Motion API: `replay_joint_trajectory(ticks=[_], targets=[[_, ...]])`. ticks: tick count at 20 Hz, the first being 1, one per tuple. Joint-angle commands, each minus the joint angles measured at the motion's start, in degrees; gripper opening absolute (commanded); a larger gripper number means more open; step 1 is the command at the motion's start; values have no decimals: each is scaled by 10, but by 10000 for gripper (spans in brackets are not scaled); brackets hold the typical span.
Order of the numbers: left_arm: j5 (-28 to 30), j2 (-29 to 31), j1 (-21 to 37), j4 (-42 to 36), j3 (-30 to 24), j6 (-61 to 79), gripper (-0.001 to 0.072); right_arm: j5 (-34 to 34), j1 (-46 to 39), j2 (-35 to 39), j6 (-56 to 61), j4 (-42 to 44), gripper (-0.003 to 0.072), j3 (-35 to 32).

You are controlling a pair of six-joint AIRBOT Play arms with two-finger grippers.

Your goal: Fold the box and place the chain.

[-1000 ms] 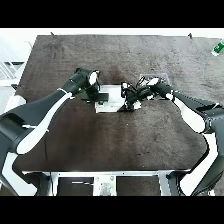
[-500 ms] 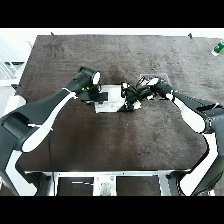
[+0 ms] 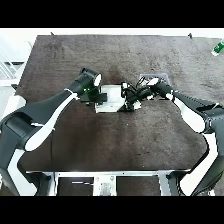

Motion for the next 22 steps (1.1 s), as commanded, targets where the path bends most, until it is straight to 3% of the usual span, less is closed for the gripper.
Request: replay_joint_trajectory(ticks=[1, 8, 14, 18, 19, 20, 21, 22], targets=[[6, -5, -2, -2, 0, -2, 345, 0, 0, 0, 0, 0, 434, 0], [7, -5, -2, -2, 0, 9, 231, 0, 0, 0, 0, 0, 434, 0], [2, -5, -2, 0, 0, 8, 38, 0, 0, 0, 0, 0, 435, 0], [5, -5, -2, 0, 0, 8, 24, 0, 0, 0, 0, 0, 434, 0], [7, -5, -2, 0, 0, 8, 102, 0, 0, 0, 0, 0, 434, 0], [13, -4, -2, -4, 1, 8, 264, 0, 0, 0, 0, 0, 434, 0], [13, -4, -2, -9, 5, 10, 360, 0, 0, 0, 0, 0, 434, 0], [13, -2, -2, -9, 9, 21, 366, 0, 0, 0, 0, 0, 434, 0]])
